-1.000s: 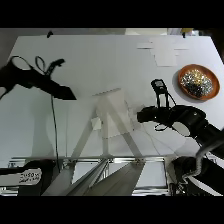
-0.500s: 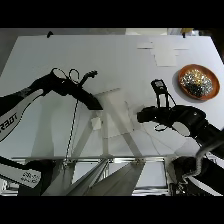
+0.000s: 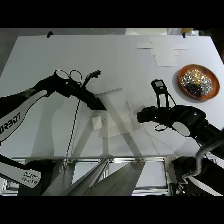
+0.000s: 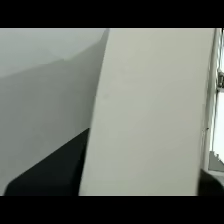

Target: Fold the box and place the chain.

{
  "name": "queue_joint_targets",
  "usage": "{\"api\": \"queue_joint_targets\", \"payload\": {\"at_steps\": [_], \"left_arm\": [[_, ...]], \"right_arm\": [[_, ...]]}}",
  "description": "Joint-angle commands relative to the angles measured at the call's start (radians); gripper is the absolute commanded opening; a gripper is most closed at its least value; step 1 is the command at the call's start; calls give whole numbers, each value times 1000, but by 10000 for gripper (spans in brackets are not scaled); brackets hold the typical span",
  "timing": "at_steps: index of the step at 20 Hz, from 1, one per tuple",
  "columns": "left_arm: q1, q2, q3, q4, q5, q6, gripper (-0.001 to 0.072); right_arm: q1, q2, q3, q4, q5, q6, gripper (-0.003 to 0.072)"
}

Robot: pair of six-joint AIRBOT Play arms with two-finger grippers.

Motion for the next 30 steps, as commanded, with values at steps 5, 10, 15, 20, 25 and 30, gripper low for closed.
{"api": "queue_joint_targets", "payload": {"at_steps": [5,10,15,20,25,30], "left_arm": [[-8,0,0,59,23,111,2],[-31,31,0,69,20,236,0],[-136,167,21,339,111,263,0],[-202,206,21,359,210,260,0],[-208,191,21,296,320,259,-1],[-208,179,21,295,362,260,-1]], "right_arm": [[1,1,0,27,-21,0,19],[1,16,48,31,-33,-6,355],[1,117,157,16,51,-139,364],[1,190,164,-58,262,-218,360],[1,187,164,-82,403,-218,360],[1,186,163,-82,359,-218,360]]}}
